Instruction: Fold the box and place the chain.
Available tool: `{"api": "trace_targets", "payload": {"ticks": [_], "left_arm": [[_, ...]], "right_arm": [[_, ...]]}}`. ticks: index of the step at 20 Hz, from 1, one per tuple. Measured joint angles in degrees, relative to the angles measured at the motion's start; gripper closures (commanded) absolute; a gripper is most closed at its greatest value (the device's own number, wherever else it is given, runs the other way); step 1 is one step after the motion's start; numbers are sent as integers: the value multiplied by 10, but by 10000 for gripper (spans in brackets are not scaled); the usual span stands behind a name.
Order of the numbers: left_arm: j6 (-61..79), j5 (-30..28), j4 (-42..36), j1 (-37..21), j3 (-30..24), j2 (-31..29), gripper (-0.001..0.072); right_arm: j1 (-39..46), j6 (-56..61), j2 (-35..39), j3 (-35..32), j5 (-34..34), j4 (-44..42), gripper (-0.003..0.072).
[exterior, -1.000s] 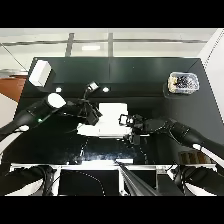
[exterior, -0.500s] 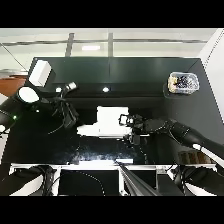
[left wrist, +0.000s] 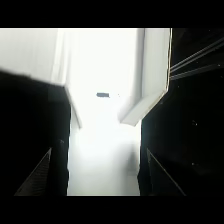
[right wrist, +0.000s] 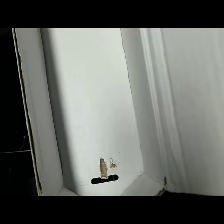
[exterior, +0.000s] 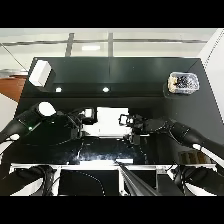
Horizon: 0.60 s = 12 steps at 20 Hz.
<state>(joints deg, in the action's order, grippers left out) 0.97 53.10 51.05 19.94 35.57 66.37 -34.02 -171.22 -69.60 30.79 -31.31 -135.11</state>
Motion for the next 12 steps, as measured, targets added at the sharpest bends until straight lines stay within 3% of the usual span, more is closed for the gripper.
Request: {"api": "trace_targets", "payload": {"ticks": [1,2,4,5,10,12], "left_arm": [[7,-7,-6,9,-1,3,31],[13,-16,-14,18,-2,7,112],[19,-23,-25,29,-3,13,409],[22,-25,-29,32,-3,15,459],[28,-17,-54,39,-3,21,473],[30,-17,-67,40,-3,22,514]], "right_arm": [[0,0,0,0,0,0,222],[0,0,0,0,0,0,222],[0,0,0,0,0,0,223],[0,0,0,0,0,0,222],[0,0,0,0,0,0,222],[0,0,0,0,0,0,223]]}}
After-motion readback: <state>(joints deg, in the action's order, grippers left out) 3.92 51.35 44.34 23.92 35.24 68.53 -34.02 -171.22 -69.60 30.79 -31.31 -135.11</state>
